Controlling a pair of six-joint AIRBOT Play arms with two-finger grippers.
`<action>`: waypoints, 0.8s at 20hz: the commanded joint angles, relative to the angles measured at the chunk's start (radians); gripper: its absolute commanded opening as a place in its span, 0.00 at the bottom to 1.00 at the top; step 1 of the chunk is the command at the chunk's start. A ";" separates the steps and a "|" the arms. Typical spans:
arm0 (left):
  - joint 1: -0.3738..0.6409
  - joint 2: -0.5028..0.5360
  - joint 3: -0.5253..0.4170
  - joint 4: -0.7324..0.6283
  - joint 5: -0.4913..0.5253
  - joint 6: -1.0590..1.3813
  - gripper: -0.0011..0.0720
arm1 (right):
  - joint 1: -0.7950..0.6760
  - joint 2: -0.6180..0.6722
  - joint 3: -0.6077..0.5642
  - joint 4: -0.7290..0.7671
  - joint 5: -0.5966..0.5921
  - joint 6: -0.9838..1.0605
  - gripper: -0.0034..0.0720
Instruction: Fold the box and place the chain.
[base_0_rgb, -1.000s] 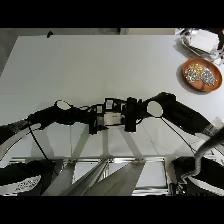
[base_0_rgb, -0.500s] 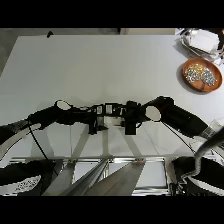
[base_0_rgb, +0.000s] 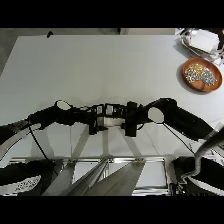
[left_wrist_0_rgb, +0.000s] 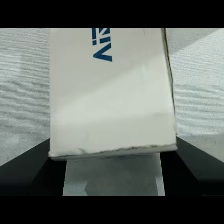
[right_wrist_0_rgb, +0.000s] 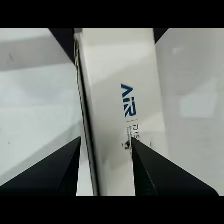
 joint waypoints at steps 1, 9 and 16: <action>0.000 0.001 0.000 0.001 0.001 0.003 0.30 | -0.029 0.035 0.001 0.075 -0.026 -0.006 0.50; 0.000 0.001 0.000 0.001 0.002 0.003 0.30 | -0.261 0.046 -0.101 0.672 -0.005 -0.387 0.05; 0.000 0.001 0.000 0.001 0.001 0.003 0.30 | -0.266 -0.046 -0.284 0.913 -0.052 -0.619 0.05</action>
